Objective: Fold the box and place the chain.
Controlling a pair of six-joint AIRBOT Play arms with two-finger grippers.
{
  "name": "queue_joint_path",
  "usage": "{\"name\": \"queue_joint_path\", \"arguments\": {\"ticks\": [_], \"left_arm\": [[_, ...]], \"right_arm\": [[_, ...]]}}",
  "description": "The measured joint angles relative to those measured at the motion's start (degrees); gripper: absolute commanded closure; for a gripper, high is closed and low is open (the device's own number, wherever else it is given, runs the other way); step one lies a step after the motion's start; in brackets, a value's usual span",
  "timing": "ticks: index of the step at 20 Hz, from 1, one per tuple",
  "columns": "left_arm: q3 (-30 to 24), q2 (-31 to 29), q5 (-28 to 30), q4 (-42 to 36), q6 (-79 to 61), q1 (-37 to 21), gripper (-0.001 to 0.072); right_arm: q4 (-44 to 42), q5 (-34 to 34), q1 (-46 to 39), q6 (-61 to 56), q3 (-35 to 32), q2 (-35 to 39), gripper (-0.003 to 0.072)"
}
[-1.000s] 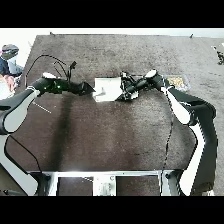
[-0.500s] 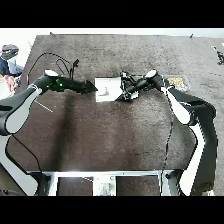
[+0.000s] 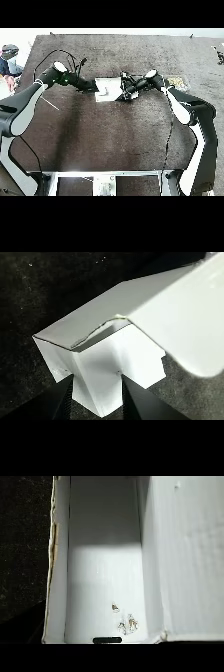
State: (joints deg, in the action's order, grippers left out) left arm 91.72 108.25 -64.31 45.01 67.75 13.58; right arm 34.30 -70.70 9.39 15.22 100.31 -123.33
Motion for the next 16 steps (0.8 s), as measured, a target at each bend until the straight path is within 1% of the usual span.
{"name": "queue_joint_path", "arguments": {"ticks": [7,13,14,15,16], "left_arm": [[1.3,0.0,3.1,6.7,11.5,3.0,0.0385],[1.4,0.0,4.8,10.3,16.7,3.8,0.0383],[1.4,0.0,4.9,10.5,17.4,3.8,0.0373],[1.5,0.0,4.9,10.9,18.1,3.9,0.0336],[1.7,0.0,4.9,11.5,18.9,4.1,0.0336]], "right_arm": [[0.0,0.0,0.0,0.0,0.0,0.0,0.0210],[0.0,0.0,0.0,0.0,0.0,0.0,0.0210],[0.0,0.1,0.0,0.0,0.0,0.0,0.0210],[0.0,0.1,0.0,0.0,0.0,0.0,0.0210],[0.0,0.1,0.0,0.0,0.0,0.0,0.0210]]}}
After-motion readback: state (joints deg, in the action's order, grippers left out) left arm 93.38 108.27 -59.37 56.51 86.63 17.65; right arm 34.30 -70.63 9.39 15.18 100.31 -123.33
